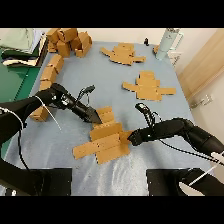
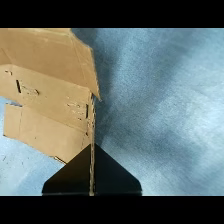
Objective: Fold the box.
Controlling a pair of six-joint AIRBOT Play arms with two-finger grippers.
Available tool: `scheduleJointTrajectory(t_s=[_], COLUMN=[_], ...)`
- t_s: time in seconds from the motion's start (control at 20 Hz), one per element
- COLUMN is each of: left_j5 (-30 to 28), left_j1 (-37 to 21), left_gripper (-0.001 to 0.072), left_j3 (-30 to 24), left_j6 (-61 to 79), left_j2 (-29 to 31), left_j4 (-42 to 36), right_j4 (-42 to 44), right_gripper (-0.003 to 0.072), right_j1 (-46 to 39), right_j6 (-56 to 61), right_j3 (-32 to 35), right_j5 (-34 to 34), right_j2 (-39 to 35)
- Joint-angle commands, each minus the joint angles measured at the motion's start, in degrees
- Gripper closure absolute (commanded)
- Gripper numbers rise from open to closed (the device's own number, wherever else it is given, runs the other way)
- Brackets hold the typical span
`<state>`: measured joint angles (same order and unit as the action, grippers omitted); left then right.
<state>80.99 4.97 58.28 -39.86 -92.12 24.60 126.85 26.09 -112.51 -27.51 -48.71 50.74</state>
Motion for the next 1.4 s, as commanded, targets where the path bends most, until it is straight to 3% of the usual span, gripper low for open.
scheduleJointTrajectory(t_s=[0.0, 0.35, 0.4, 0.45, 0.65, 0.7, 0.8, 0.85, 0.95, 1.1, 1.2, 1.35], left_j5=[-0.63, -5.7, -5.64, -5.53, -5.33, -5.4, -5.9, -6.01, -7.45, -14.75, -19.67, -27.45], left_j1=[0.04, 0.07, 0.04, 0.07, 0.07, 0.07, 0.17, 0.39, 1.75, 6.62, 10.8, 17.14], left_gripper=[0.0396, 0.0417, 0.0518, 0.0685, 0.0693, 0.0693, 0.0694, 0.0695, 0.0696, 0.0697, 0.0697, 0.0697], left_j3=[-0.63, -1.73, -1.75, -1.75, -1.75, -1.75, -1.51, -1.14, -0.74, -0.79, -1.42, -2.67], left_j6=[0.04, 2.23, 2.69, 3.32, 2.91, 2.62, 2.62, 4.37, 8.41, 14.29, 18.56, 28.02], left_j2=[-0.04, -0.04, -0.04, -0.04, -0.04, -0.04, -0.02, -0.02, 0.7, 4.17, 7.43, 13.55], left_j4=[1.36, -1.03, -0.94, -0.87, -1.07, -1.09, -2.01, -2.1, -2.21, 1.09, 1.77, 1.81], right_j4=[0.0, 0.0, 0.0, -0.02, -0.28, -0.37, -1.05, -2.82, -10.23, -25.18, -27.19, -24.48], right_gripper=[0.0682, 0.0682, 0.0682, 0.0683, 0.068, 0.0627, 0.0314, 0.0262, 0.0263, 0.0275, 0.0437, 0.0466], right_j1=[0.07, 0.07, 0.07, 0.07, 0.04, 0.04, -0.07, -0.5, -2.99, -10.19, -14.49, -16.46], right_j6=[0.09, 0.09, 0.09, 0.09, 0.07, 0.07, 0.09, 1.33, 8.28, 21.97, 24.33, 24.68], right_j3=[0.02, 0.02, 0.02, 0.02, 0.02, 0.0, -0.11, -0.55, -2.82, -8.63, -11.87, -13.18], right_j5=[0.02, 0.04, 0.04, 0.13, 0.7, 0.96, 2.4, 3.1, 3.63, 1.44, -0.63, -0.7], right_j2=[0.02, 0.02, 0.02, 0.02, 0.02, 0.02, -0.09, -0.11, -0.11, -0.11, -0.11, -0.07])
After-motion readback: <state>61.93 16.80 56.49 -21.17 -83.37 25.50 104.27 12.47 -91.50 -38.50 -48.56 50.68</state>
